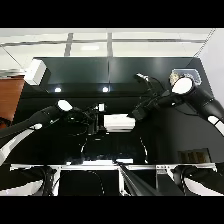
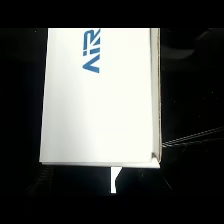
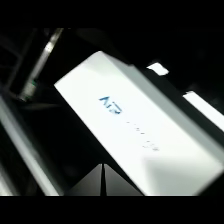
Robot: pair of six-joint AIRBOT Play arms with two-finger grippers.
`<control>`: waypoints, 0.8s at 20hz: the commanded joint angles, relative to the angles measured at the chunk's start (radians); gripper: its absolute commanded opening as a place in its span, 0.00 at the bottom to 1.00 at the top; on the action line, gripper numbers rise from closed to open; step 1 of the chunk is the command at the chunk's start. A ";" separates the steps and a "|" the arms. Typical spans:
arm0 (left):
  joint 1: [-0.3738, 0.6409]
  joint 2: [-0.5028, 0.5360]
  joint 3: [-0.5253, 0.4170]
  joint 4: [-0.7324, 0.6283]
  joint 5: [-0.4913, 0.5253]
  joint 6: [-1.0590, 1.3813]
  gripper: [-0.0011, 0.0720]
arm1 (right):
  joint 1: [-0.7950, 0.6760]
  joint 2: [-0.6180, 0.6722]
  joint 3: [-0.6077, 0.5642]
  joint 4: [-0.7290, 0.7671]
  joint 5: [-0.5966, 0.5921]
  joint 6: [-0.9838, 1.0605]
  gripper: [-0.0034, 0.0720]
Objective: Fold the box and place the chain.
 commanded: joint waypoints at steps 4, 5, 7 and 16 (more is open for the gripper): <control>0.000 0.000 0.000 0.000 0.001 0.000 0.41 | 0.026 0.002 -0.193 0.297 -0.309 0.290 0.06; 0.000 0.000 0.000 0.000 0.001 0.000 0.41 | 0.034 0.002 -0.196 0.293 -0.324 0.299 0.06; 0.000 0.000 0.000 0.000 0.001 0.000 0.41 | 0.045 0.002 -0.196 0.285 -0.328 0.309 0.06; 0.000 0.000 0.000 0.000 0.001 0.000 0.42 | 0.083 0.002 -0.196 0.093 -0.329 0.427 0.06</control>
